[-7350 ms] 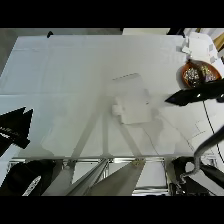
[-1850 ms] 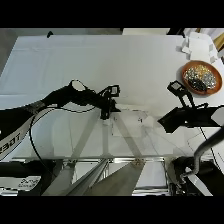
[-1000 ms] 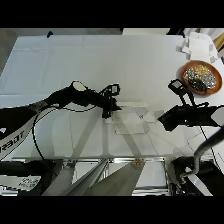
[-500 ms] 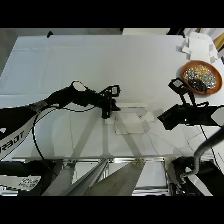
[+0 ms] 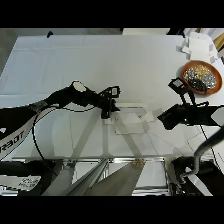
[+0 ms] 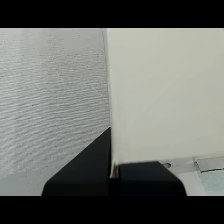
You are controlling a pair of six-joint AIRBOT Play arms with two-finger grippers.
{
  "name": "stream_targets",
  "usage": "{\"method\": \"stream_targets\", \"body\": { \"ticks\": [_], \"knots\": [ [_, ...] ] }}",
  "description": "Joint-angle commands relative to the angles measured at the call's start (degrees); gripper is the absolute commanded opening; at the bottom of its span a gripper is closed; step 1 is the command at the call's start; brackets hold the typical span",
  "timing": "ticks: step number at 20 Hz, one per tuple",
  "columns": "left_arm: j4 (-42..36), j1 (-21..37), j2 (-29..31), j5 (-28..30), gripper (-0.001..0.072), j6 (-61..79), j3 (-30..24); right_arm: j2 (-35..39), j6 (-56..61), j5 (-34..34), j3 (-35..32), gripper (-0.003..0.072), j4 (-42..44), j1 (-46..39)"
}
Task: Fold the box and place the chain.
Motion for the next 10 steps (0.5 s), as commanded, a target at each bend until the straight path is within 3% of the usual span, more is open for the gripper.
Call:
{"method": "stream_targets", "body": {
  "ticks": [1,7,10],
  "knots": [
    [0.07,-0.04,-0.04,-0.02,0.0008,0.02,-0.02,0.04,0.00,0.04,-0.02,0.0336,0.02,0.00],
    [-1.44,-0.04,-0.04,-3.65,0.0008,4.35,-0.02,0.04,0.00,0.09,-0.02,0.0336,0.52,0.00],
    [-1.60,-0.04,-0.04,-2.47,0.0008,4.33,-0.02,0.04,0.00,0.09,-0.02,0.0336,1.53,0.00]
  ]
}}
